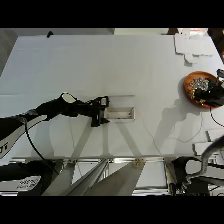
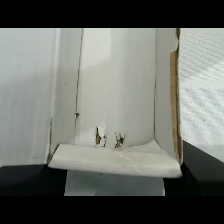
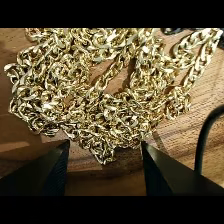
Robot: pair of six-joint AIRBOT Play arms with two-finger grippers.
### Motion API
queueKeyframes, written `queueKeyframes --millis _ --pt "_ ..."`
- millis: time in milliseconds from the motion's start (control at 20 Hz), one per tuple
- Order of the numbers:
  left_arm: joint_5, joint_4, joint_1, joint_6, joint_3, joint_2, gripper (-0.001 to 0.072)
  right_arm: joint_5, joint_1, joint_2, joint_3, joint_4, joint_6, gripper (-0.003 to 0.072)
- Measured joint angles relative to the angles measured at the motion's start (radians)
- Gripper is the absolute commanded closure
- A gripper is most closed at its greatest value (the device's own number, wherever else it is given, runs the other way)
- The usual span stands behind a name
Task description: Fold the box and place the chain.
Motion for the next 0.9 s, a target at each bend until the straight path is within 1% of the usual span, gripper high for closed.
queueKeyframes --millis 100,150,200,250,300,550,650,900 --pt "0.0 0.0 0.0 0.0 0.0 0.0 0.0425 -0.003 -0.001 -0.01 0.0 0.0 0.0 0.0353" --pt "0.0 0.0 0.0 0.0 0.0 0.0 0.0425 -0.005 -0.002 -0.013 0.001 0.0 0.0 0.0358" --pt "0.0 0.0 0.0 0.0 0.0 0.0 0.0425 -0.005 -0.002 -0.016 0.001 0.0 0.0 0.0429" --pt "0.0 0.0 0.0 0.0 0.0 0.0 0.0425 -0.005 -0.002 -0.018 0.001 -0.001 -0.002 0.0586" --pt "0.0 0.0 0.0 0.0 0.0 0.0 0.0425 -0.003 -0.002 -0.019 0.001 0.0 -0.002 0.0676" --pt "0.0 0.0 0.0 0.0 0.0 0.0 0.0425 0.008 -0.002 -0.017 0.001 0.005 -0.002 0.0676" --pt "0.0 0.0 0.0 0.0 0.0 0.0 0.0425 0.024 0.003 0.003 0.0 0.01 -0.017 0.0678" --pt "0.0 0.0 0.0 0.0 0.0 0.0 0.0425 0.048 0.04 0.138 0.0 0.016 -0.08 0.0678"
